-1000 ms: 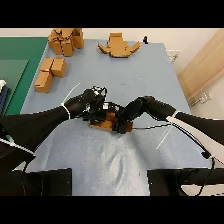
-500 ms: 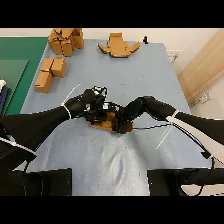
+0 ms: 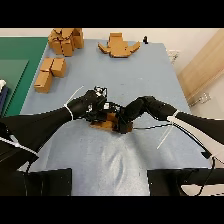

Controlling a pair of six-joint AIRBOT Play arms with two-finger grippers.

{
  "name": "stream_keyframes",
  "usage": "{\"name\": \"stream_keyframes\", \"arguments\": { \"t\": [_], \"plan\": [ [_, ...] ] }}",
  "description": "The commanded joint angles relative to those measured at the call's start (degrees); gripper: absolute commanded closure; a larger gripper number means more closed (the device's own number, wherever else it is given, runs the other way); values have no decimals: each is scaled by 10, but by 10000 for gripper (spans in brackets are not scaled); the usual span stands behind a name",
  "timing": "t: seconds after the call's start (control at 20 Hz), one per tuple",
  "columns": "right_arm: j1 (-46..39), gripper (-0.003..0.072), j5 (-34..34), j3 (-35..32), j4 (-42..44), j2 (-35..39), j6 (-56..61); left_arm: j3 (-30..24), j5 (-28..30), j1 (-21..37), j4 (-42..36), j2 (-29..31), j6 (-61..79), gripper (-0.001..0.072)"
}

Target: Fold the box.

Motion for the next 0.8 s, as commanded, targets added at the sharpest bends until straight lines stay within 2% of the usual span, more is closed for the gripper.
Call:
{"name": "stream_keyframes", "arguments": {
  "t": [0.0,0.15,0.25,0.6,0.7,0.75],
  "plan": [
    [1,178,1,1,0,0,3,0,-1,-1,-5,14,2,672],
    [1,178,1,1,0,0,3,0,1,-1,-12,42,9,669],
    [1,178,0,1,1,0,3,0,1,-1,-12,57,12,391],
    [0,152,-30,1,0,0,4,-8,-9,19,-24,122,57,373],
    [0,23,-28,1,0,0,9,-22,-10,38,-43,148,91,373],
    [0,23,-28,1,-2,0,14,-34,-11,49,-46,162,103,373]
  ]
}}
